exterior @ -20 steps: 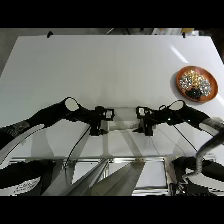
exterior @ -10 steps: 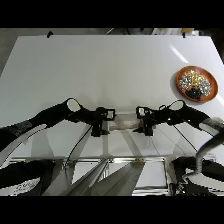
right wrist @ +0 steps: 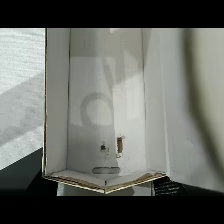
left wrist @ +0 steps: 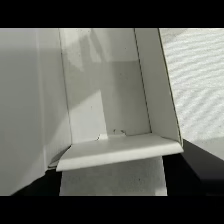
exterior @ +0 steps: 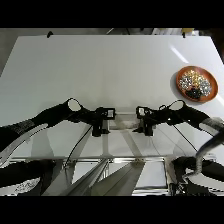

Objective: Fold the box and place the chain.

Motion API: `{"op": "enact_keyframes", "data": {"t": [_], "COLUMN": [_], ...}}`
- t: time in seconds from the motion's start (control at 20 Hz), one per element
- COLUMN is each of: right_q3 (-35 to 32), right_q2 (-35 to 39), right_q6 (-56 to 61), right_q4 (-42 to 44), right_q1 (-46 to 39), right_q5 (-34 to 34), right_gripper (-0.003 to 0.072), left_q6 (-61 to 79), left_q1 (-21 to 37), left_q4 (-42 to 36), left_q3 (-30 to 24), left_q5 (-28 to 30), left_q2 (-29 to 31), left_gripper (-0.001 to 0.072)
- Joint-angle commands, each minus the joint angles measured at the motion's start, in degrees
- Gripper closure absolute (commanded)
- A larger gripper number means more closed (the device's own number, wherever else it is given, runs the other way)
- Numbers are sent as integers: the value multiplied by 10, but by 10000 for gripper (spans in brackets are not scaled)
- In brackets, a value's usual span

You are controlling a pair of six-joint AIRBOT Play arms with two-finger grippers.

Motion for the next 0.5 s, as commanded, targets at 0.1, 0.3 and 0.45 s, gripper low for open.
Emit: {"op": "enact_keyframes", "data": {"t": [0.1, 0.3, 0.45], "right_q3": [0, 0, 0], "right_q2": [0, 0, 0], "right_q6": [0, 0, 0], "right_q4": [0, 0, 0], "right_q1": [0, 0, 0], "right_q5": [0, 0, 0], "right_gripper": [290, 290, 290], "left_q6": [-4, -3, -3], "left_q1": [0, 0, 0], "left_q4": [1, 1, 1], "left_q3": [0, 0, 0], "left_q5": [-16, -17, -17], "left_q2": [-1, -1, -1], "left_gripper": [395, 394, 394]}}
